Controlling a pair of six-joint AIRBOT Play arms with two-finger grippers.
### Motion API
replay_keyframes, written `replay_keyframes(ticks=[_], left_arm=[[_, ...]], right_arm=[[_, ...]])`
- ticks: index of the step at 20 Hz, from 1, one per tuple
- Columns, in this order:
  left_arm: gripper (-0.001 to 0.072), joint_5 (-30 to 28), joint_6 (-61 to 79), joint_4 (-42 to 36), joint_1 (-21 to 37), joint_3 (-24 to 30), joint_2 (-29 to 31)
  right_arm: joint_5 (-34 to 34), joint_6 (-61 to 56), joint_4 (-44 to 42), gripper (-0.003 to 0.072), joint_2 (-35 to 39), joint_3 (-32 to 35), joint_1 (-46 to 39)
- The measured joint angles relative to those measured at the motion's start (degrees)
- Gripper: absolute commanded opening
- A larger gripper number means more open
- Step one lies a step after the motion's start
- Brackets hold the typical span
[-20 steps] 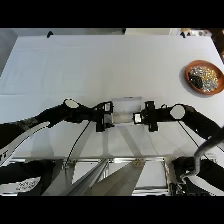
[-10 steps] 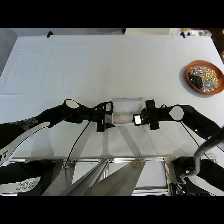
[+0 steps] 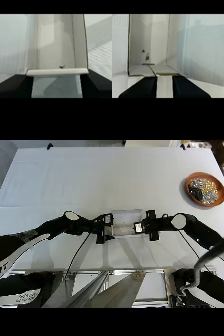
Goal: Fold the box and place the chain.
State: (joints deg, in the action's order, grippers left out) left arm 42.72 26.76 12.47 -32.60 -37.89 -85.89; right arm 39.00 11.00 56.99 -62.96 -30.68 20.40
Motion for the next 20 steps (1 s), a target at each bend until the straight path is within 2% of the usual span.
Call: replay_keyframes(ticks=[13, 14, 16, 20], left_arm=[[0.0209, 0.20, 0.15, 0.33, 0.04, 0.00, 0.04], [0.0209, 0.20, 0.13, 0.31, 0.04, 0.00, 0.04], [0.0209, 0.09, -0.11, 0.02, 0.02, 0.02, 0.02], [0.0209, -0.59, -0.15, -0.37, 0.02, 0.00, 0.02]], right_arm=[[7.61, -2.43, -5.97, 0.0184, 0.02, -0.24, -0.07], [7.56, -3.04, -5.51, 0.0213, 0.00, -0.24, -0.07], [6.95, -5.03, -4.66, 0.0342, 0.00, -0.22, -0.07], [2.95, -7.78, -3.82, 0.0342, 0.00, -0.22, -0.13]])
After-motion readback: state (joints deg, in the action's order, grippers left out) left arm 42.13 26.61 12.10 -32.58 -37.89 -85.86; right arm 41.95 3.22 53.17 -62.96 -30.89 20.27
